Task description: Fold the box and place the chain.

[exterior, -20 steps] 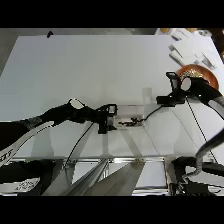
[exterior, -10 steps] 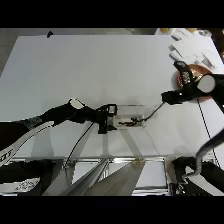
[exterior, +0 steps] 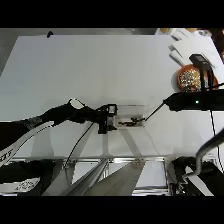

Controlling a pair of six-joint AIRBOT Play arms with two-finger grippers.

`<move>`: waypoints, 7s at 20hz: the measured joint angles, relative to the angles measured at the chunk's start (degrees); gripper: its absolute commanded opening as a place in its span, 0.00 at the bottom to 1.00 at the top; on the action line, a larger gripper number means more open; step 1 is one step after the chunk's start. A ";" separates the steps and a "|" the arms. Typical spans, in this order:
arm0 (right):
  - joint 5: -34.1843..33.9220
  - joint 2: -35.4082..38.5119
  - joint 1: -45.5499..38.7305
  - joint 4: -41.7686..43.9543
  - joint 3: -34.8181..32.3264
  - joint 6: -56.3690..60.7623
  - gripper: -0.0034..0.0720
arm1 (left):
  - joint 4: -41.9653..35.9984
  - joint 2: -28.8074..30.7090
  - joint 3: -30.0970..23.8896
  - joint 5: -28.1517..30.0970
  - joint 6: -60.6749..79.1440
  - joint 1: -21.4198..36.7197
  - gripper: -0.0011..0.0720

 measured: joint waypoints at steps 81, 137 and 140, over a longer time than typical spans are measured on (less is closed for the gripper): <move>-24.68 -31.93 2.10 -23.54 -6.99 15.61 0.28 | 0.00 0.00 0.00 0.00 0.00 0.00 0.44; -12.04 -14.95 13.70 0.09 7.37 0.74 0.07 | 0.00 0.00 0.00 0.00 -0.02 0.00 0.44; -12.90 -16.50 7.02 -5.46 9.62 2.25 0.07 | 0.00 0.00 0.00 0.00 -0.02 0.00 0.44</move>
